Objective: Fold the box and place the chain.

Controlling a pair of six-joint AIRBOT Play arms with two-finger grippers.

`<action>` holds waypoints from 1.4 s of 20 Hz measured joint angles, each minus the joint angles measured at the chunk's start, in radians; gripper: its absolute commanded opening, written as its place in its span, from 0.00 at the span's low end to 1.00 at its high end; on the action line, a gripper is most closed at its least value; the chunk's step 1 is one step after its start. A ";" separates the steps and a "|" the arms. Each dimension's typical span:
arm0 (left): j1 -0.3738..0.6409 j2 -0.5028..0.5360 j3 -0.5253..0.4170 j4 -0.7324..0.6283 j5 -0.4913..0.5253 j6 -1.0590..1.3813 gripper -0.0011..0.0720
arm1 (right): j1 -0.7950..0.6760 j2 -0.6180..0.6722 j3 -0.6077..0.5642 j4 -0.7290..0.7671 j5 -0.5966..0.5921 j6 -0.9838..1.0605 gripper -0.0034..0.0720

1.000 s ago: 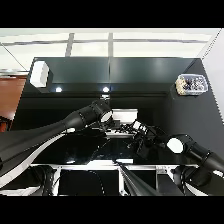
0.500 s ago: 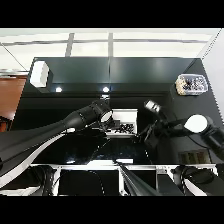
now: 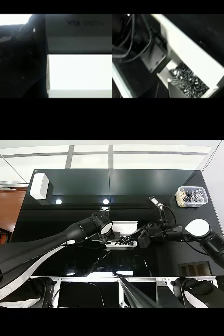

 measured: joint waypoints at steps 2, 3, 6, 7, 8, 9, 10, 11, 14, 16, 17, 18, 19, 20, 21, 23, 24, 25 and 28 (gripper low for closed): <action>0.000 0.000 0.000 0.000 0.000 0.000 0.05 | 0.000 -0.004 0.001 -0.008 -0.008 0.005 0.54; 0.000 0.000 0.000 0.000 0.000 0.000 0.05 | -0.003 -0.006 0.003 -0.020 -0.013 0.008 0.54; 0.000 0.000 0.000 0.000 0.000 0.000 0.05 | -0.045 -0.008 0.024 -0.080 -0.008 0.023 0.54; 0.000 0.000 0.000 0.000 0.001 0.001 0.05 | -0.071 -0.008 0.034 -0.106 0.005 0.024 0.54; 0.001 0.000 0.000 0.000 0.002 0.001 0.05 | -0.101 -0.008 0.046 -0.133 0.012 0.026 0.54; 0.002 0.000 0.002 0.000 0.001 0.000 0.10 | -0.136 -0.007 0.058 -0.165 0.024 0.026 0.54; 0.002 0.000 0.005 0.001 0.003 0.000 0.39 | -0.177 -0.007 0.071 -0.200 0.044 0.027 0.54; 0.001 0.000 0.010 0.002 0.002 -0.003 0.78 | -0.222 -0.007 0.083 -0.230 0.063 0.030 0.54; -0.009 0.002 0.045 0.010 -0.026 -0.014 0.93 | -0.348 -0.006 0.102 -0.278 0.117 0.030 0.54; -0.026 0.020 0.076 0.032 -0.051 0.011 0.93 | -0.411 -0.006 0.108 -0.294 0.139 0.031 0.54; -0.034 0.039 0.086 0.048 -0.062 0.040 0.93 | -0.435 -0.006 0.110 -0.299 0.147 0.033 0.54; -0.044 0.066 0.091 0.067 -0.080 0.081 0.93 | -0.451 -0.006 0.111 -0.304 0.153 0.033 0.54; -0.051 0.099 0.090 0.090 -0.100 0.126 0.93 | -0.463 -0.006 0.112 -0.307 0.157 0.033 0.54; -0.055 0.138 0.079 0.127 -0.127 0.169 0.93 | -0.473 -0.006 0.112 -0.309 0.161 0.033 0.54; -0.053 0.183 0.055 0.176 -0.160 0.203 0.93 | -0.479 -0.006 0.113 -0.313 0.163 0.032 0.54; -0.014 0.275 -0.028 0.274 -0.212 0.245 0.93 | -0.488 -0.006 0.113 -0.316 0.163 0.033 0.54; 0.024 0.319 -0.080 0.293 -0.211 0.262 0.93 | -0.490 -0.006 0.113 -0.318 0.163 0.032 0.54; 0.080 0.362 -0.141 0.293 -0.190 0.291 0.93 | -0.492 -0.006 0.113 -0.320 0.161 0.032 0.54; 0.280 0.438 -0.301 0.051 -0.034 0.559 0.93 | -0.495 -0.006 0.113 -0.320 0.160 0.032 0.54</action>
